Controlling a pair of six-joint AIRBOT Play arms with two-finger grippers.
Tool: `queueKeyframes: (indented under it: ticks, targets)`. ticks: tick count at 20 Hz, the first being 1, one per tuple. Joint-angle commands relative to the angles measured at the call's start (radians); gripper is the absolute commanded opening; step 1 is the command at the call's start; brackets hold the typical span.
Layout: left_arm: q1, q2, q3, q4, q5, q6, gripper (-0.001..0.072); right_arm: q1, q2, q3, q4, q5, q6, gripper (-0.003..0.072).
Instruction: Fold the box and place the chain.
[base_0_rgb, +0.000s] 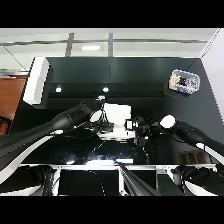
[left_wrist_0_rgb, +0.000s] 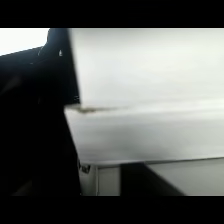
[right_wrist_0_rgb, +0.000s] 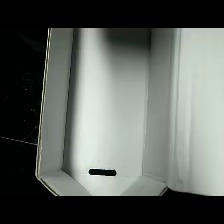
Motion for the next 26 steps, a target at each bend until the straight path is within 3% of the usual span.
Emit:
queueKeyframes:
  ticks: [1, 3, 9, 10, 11, 12, 17, 22, 25, 26]
  targets:
    - [0.000, -0.001, 0.013, 0.023, -0.014, -0.009, 0.0134, 0.000, -0.001, 0.000, 0.000, 0.000, 0.000, 0.0130]
    - [-0.004, -0.003, 0.013, 0.023, -0.014, -0.013, 0.0024, 0.000, -0.001, 0.000, 0.000, 0.000, 0.000, 0.0130]
    - [-0.013, -0.005, 0.013, 0.019, -0.014, -0.058, 0.0024, -0.001, 0.002, 0.000, 0.002, -0.003, 0.005, 0.0131]
    - [-0.013, -0.005, 0.013, 0.020, -0.014, -0.074, 0.0023, -0.001, 0.006, 0.000, 0.002, -0.003, 0.017, 0.0188]
    - [-0.014, -0.005, 0.013, 0.020, -0.014, -0.079, 0.0023, -0.001, 0.013, 0.000, 0.002, -0.003, 0.041, 0.0448]
    - [-0.014, -0.005, 0.013, 0.020, -0.014, -0.079, 0.0024, -0.001, 0.026, 0.000, 0.002, -0.003, 0.059, 0.0645]
    - [-0.014, -0.005, 0.013, 0.019, -0.014, -0.139, 0.0024, -0.042, 0.145, 0.000, -0.134, 0.036, 0.108, 0.0644]
    - [-0.014, -0.005, 0.013, 0.019, -0.013, -0.138, 0.0024, -0.078, 0.159, 0.000, -0.174, 0.076, 0.112, 0.0643]
    - [-0.014, -0.005, 0.013, 0.019, -0.013, -0.138, 0.0024, -0.078, 0.158, 0.000, -0.169, 0.109, 0.096, 0.0601]
    - [-0.014, -0.005, 0.013, 0.018, -0.010, -0.138, 0.0024, -0.078, 0.158, 0.000, -0.160, 0.113, 0.096, 0.0538]
